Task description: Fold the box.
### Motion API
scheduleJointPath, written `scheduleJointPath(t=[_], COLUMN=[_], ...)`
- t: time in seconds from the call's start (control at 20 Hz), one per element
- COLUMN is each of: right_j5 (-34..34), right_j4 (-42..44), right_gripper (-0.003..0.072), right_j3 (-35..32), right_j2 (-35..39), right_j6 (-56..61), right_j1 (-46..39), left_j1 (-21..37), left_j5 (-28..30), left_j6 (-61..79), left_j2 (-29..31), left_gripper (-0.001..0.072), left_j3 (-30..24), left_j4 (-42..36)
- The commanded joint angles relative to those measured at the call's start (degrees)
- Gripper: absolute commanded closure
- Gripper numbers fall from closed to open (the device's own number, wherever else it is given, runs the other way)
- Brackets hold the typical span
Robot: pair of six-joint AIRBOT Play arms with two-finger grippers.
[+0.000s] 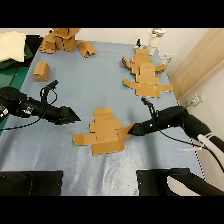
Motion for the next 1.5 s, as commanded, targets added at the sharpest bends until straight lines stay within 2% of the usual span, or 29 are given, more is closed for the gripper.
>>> scheduleJointPath(t=[0.0, 0.35, 0.45, 0.55, 0.75, 1.0, 1.15, 1.3, 1.45], right_j5=[3.2, 6.2, 6.2, 6.7, 8.1, 18.6, 17.7, 17.2, 17.2], right_j4=[2.4, 2.8, 5.4, 10.2, 9.6, 6.7, 2.1, 1.5, 1.4], right_gripper=[0.0537, 0.0526, 0.0683, 0.0683, 0.0686, 0.0686, 0.0686, 0.0686, 0.0686], right_j3=[-4.0, -3.9, -3.9, -3.9, -5.8, -11.3, -11.8, -11.8, -11.8], right_j2=[2.2, -0.8, -1.8, -1.7, 2.2, 13.6, 15.2, 15.2, 15.2], right_j6=[-0.6, -1.3, -5.7, -11.7, -13.6, -9.0, -5.1, -5.0, -4.8], right_j1=[2.7, 2.7, 3.4, 5.6, 12.0, 16.8, 17.4, 17.4, 17.4], left_j1=[1.6, 1.6, 1.7, 1.7, 1.7, 1.7, 1.6, 0.3, -2.0], left_j5=[-2.3, -2.4, -2.6, -3.5, -4.9, -1.9, -0.4, 2.1, 4.2], left_j6=[0.2, 0.1, -0.3, -0.3, 1.5, 1.8, 1.6, 3.0, 9.6], left_j2=[-0.2, -0.2, -0.3, -1.6, -6.8, -9.8, -11.9, -16.1, -20.4], left_gripper=[0.0232, 0.0231, 0.0231, 0.0231, 0.0231, 0.0231, 0.0231, 0.0231, 0.0231], left_j3=[0.1, 0.1, 0.1, 0.1, 0.1, 0.0, 0.0, 0.1, 0.1], left_j4=[0.0, 0.0, -0.1, -0.3, -0.5, 0.0, 0.0, -1.1, -9.0])
